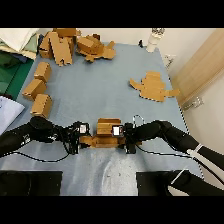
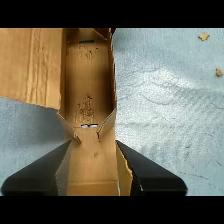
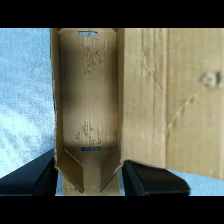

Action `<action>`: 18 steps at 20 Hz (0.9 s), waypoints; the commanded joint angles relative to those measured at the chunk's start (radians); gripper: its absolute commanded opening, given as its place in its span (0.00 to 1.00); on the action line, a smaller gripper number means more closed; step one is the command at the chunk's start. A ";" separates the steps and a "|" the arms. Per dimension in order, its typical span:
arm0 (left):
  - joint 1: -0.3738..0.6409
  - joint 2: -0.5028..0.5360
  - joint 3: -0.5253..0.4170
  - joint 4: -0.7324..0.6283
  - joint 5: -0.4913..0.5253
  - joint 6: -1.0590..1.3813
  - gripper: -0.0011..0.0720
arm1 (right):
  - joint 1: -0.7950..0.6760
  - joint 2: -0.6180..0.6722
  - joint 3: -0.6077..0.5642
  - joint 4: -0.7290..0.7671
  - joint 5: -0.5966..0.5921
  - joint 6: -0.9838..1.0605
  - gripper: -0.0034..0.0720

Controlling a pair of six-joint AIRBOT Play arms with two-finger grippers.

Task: Fold the box.

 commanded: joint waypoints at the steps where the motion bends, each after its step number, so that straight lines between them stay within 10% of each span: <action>1: -0.032 0.000 0.006 0.000 0.008 -0.013 0.56 | 0.000 0.000 0.000 0.000 0.000 0.000 0.76; 5: -0.072 0.000 0.018 0.002 0.032 -0.057 0.56 | 0.000 0.000 0.000 0.000 0.000 0.000 0.76; 7: -0.073 0.000 0.020 0.002 0.032 -0.056 0.30 | 0.000 0.000 0.000 0.000 0.000 0.000 0.76; 13: -0.073 -0.002 0.023 0.002 0.039 -0.056 0.28 | 0.000 0.000 0.000 0.000 0.000 0.000 0.76; 18: -0.073 -0.011 0.046 0.001 0.036 -0.056 0.08 | 0.000 0.000 0.000 0.000 0.000 0.000 0.76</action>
